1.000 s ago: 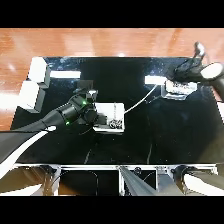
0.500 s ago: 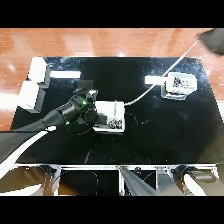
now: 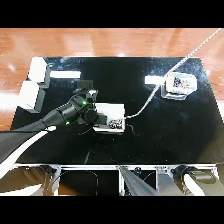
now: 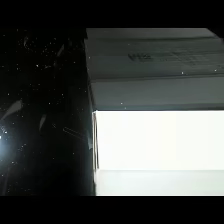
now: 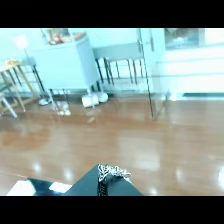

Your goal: Fold the box and place the chain.

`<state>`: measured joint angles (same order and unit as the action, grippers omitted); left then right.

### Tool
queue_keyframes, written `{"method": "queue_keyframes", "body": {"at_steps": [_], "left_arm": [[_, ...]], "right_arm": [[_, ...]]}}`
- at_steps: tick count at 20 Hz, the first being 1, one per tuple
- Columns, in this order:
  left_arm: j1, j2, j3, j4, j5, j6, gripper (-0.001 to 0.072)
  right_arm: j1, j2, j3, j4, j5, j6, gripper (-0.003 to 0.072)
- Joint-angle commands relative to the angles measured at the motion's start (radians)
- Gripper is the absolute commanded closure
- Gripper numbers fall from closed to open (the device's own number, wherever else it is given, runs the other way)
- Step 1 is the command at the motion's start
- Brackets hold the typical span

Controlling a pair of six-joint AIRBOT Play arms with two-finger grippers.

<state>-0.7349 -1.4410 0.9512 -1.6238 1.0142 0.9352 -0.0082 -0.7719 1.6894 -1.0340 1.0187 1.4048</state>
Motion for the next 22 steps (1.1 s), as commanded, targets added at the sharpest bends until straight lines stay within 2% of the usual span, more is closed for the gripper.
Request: {"method": "queue_keyframes", "body": {"at_steps": [1, 3, 8, 14, 20, 22], "left_arm": [[-0.001, -0.001, 0.0, -0.001, 0.002, 0.0, 0.0687], [0.0, -0.001, 0.0, -0.001, 0.002, 0.0, 0.0687], [0.0, -0.001, 0.0, -0.001, 0.0, 0.0, 0.0687], [0.0, -0.001, 0.0, -0.001, -0.002, 0.0, 0.0687], [0.0, -0.001, 0.0, 0.0, -0.005, 0.001, 0.0687], [0.0, -0.001, 0.0, 0.0, -0.005, 0.001, 0.0687]], "right_arm": [[0.005, -0.003, 0.039, 0.056, 0.125, -0.017, 0.0655], [0.031, -0.017, 0.039, 0.074, 0.216, -0.023, 0.0655], [0.224, -0.052, 0.039, 0.122, 0.161, -0.022, 0.0655], [0.43, -0.165, 0.039, 0.145, -0.039, -0.026, 0.0655], [0.517, -0.205, 0.039, 0.282, -0.319, -0.137, 0.0655], [0.536, -0.205, 0.039, 0.284, -0.383, -0.147, 0.0655]]}}
